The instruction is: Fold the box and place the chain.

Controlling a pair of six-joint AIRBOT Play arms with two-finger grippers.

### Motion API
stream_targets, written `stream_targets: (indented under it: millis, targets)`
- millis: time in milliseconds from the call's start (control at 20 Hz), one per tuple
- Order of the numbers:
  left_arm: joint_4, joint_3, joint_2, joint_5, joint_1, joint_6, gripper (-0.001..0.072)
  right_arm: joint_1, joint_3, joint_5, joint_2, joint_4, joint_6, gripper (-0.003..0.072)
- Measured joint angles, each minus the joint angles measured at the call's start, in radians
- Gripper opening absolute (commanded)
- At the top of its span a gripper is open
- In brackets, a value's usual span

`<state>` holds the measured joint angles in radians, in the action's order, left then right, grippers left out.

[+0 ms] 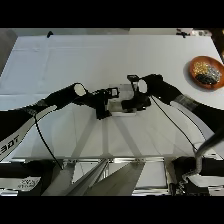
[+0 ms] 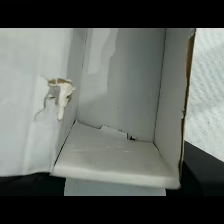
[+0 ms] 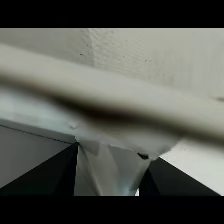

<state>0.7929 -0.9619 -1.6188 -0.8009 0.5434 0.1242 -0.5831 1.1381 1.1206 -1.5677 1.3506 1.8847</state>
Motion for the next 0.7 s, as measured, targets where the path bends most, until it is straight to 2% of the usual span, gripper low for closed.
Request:
stream_targets:
  millis: [150, 250, 300, 450, 650, 700]
  targets:
    - [0.000, 0.000, 0.000, 0.000, 0.000, 0.000, 0.0212, -0.010, 0.019, 0.010, -0.022, 0.016, 0.063, 0.0303]
    - [0.000, 0.000, 0.000, 0.000, 0.000, 0.000, 0.0212, -0.013, 0.025, 0.011, -0.029, 0.021, 0.116, 0.0256]
    - [0.000, 0.000, 0.000, 0.000, 0.000, 0.000, 0.0212, -0.014, 0.027, 0.011, -0.031, 0.023, 0.144, 0.0147]
    - [0.000, 0.000, 0.000, 0.000, 0.000, 0.000, 0.0212, -0.018, 0.030, 0.009, -0.034, 0.029, 0.196, 0.0014]
    - [0.000, 0.000, 0.000, 0.000, 0.000, 0.000, 0.0212, -0.039, 0.031, 0.008, -0.035, 0.060, 0.240, 0.0016]
    - [0.000, 0.000, 0.000, 0.000, 0.000, 0.000, 0.0212, -0.047, 0.031, 0.008, -0.035, 0.078, 0.251, 0.0060]
